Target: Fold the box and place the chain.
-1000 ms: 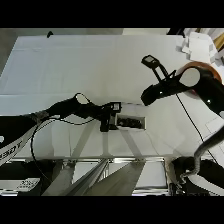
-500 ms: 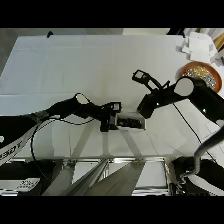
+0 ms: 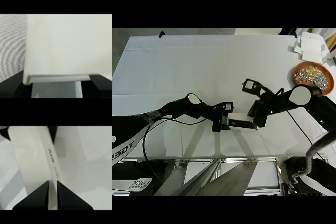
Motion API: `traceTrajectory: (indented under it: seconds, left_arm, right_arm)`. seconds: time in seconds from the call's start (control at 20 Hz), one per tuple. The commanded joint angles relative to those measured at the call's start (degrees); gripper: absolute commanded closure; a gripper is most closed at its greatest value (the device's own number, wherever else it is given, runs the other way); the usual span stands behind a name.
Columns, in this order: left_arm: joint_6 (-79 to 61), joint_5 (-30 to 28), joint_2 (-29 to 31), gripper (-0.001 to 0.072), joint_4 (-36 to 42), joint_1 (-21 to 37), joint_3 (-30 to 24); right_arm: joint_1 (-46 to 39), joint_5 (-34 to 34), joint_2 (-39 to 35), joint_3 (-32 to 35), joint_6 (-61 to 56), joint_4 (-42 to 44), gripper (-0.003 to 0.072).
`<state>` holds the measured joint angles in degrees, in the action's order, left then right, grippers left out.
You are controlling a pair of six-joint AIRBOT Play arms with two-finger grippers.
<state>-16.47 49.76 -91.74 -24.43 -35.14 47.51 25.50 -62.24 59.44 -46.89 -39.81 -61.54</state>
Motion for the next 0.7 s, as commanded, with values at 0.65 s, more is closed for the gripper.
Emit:
traceTrajectory:
  seconds: [0.65]
  left_arm:
    - [-0.02, -0.02, 0.04, 0.0319, -0.02, 0.02, 0.0]
  right_arm:
    - [4.17, 3.19, -0.11, 0.17, 4.76, -4.17, 0.0484]
